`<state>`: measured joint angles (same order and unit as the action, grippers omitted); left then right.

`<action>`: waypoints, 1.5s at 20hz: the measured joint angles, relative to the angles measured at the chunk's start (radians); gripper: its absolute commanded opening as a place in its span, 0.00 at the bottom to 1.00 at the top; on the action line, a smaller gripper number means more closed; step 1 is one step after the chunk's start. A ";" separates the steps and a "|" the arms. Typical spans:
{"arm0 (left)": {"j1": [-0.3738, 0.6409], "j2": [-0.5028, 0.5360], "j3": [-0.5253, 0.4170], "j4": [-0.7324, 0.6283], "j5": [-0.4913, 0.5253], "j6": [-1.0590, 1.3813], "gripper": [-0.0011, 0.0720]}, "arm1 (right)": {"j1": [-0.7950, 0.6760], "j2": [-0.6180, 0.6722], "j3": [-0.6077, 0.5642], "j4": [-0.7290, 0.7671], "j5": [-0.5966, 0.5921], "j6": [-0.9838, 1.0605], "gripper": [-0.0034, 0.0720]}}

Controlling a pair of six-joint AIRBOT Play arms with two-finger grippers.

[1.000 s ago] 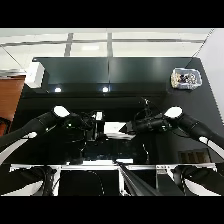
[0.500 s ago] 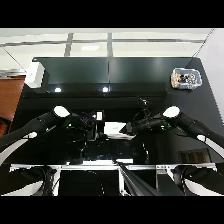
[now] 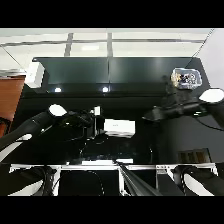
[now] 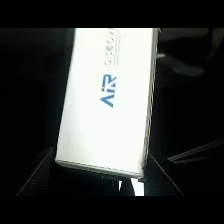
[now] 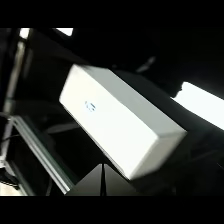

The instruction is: Fold the box and place the chain.

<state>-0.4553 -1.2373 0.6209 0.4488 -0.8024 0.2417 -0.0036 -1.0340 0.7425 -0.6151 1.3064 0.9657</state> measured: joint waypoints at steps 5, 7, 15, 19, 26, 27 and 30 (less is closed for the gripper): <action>-0.030 0.089 0.058 0.018 -0.072 -0.249 0.99 | -0.177 0.077 -0.019 -0.116 0.073 0.016 0.06; -0.069 0.068 0.110 0.025 -0.072 -0.309 0.98 | -0.203 0.087 -0.030 -0.127 0.066 0.019 0.06; -0.189 -0.193 0.335 0.174 -0.064 -0.397 0.99 | -0.229 0.097 -0.046 -0.137 0.055 0.019 0.06; -0.200 -0.238 0.364 0.188 -0.082 -0.404 0.99 | -0.231 0.097 -0.047 -0.137 0.057 0.010 0.06; -0.203 -0.254 0.374 0.197 -0.139 -0.406 0.99 | -0.231 0.097 -0.047 -0.137 0.049 0.000 0.06; -0.203 -0.254 0.374 0.198 -0.143 -0.406 0.99 | -0.231 0.097 -0.047 -0.137 0.045 0.000 0.06; -0.209 -0.255 0.375 0.203 -0.143 -0.403 0.99 | -0.231 0.097 -0.047 -0.137 0.040 0.000 0.06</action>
<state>-0.6640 -1.4925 0.9955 0.6518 -0.9455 -0.1612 -0.2344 -0.9371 0.6960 -0.7525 1.3464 0.9653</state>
